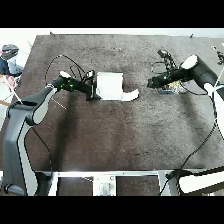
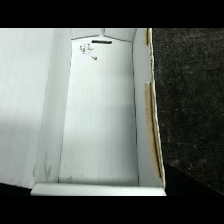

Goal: Fold the box and place the chain.

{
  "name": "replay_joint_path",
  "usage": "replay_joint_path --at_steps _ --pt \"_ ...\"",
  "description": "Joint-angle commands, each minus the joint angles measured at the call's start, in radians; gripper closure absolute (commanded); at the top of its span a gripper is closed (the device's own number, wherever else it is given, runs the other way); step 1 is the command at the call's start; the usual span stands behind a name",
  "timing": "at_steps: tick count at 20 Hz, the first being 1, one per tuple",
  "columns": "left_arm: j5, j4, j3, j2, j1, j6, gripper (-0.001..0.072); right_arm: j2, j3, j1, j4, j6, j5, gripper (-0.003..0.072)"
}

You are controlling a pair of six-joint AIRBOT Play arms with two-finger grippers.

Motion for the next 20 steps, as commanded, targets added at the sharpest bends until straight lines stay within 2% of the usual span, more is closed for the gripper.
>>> replay_joint_path --at_steps 1,8,12,13,14,15,16,18,19,20 --pt "0.0 0.0 0.0 0.0 0.0 0.001 0.047 -0.021 -0.106 -0.023 0.082 0.031 -0.073 0.0677" --pt "0.0 0.0 0.0 0.0 0.0 0.001 0.0469 -0.176 -0.141 0.034 0.395 -0.134 -0.117 0.0677" --pt "-0.001 0.0 0.0 0.0 0.0 0.001 0.047 -0.177 -0.14 0.05 0.571 -0.235 -0.107 0.0675" --pt "-0.001 0.0 0.0 0.0 0.0 0.001 0.047 -0.169 -0.138 0.049 0.59 -0.235 -0.107 0.0518" --pt "-0.002 0.0 0.0 0.0 0.0 0.001 0.047 -0.161 -0.138 0.049 0.603 -0.235 -0.107 0.0318" --pt "-0.001 0.0 0.0 0.0 0.0 0.001 0.047 -0.152 -0.138 0.049 0.603 -0.236 -0.108 0.03" --pt "-0.002 0.0 0.0 0.0 0.0 0.001 0.047 -0.148 -0.135 0.049 0.605 -0.235 -0.107 0.0332" --pt "-0.002 0.0 0.0 0.0 0.0 0.001 0.047 -0.149 -0.122 0.062 0.604 -0.218 -0.104 0.0327" --pt "-0.002 0.0 0.0 0.0 0.0 0.001 0.047 -0.151 -0.111 0.076 0.602 -0.215 -0.1 0.0293" --pt "-0.002 0.0 0.0 0.0 0.0 0.0 0.047 -0.156 -0.097 0.092 0.599 -0.209 -0.099 0.019"
